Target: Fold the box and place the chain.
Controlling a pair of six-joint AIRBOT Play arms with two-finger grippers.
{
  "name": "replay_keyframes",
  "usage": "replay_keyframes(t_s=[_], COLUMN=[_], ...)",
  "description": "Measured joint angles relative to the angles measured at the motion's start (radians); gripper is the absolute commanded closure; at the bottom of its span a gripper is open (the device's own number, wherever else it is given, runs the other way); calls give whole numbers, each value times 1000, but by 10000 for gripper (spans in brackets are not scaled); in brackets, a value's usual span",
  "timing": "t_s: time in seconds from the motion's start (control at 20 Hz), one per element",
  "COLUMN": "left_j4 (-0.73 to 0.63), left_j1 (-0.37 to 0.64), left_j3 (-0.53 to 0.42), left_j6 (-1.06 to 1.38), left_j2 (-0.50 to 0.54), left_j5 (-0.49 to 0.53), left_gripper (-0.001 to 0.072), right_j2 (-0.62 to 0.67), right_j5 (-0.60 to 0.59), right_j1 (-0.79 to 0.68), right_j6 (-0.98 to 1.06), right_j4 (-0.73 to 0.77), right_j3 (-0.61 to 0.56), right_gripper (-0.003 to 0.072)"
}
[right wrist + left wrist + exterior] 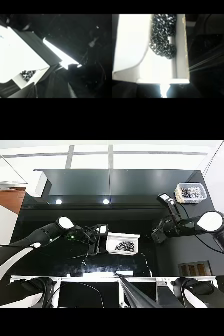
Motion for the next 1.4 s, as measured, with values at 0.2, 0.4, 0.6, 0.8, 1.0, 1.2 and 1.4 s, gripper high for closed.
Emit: replay_keyframes(t_s=[0.2,0.4,0.6,0.8,1.0,1.2,1.4], left_j4=[4,8,10,11,11,11,11], left_j1=[-3,-4,-4,-4,-4,-4,-4], left_j3=[0,0,0,0,0,0,0], left_j6=[-10,-14,-14,-15,-16,-16,-16], left_j2=[-2,-2,-2,-2,-2,-2,-2], left_j5=[5,10,11,12,12,12,12], left_gripper=[115,115,115,115,115,115,115], right_j2=[0,0,-32,-76,-86,-86,-86], right_j5=[-47,-94,-112,-105,-31,42,-27], right_j1=[0,1,55,119,145,160,193], right_j6=[32,45,5,-61,-204,-289,-389], right_j4=[5,44,138,155,152,134,128], right_j3=[20,47,49,26,31,20,-15], right_gripper=[-33,-32,-31,-24,-25,-24,-24])
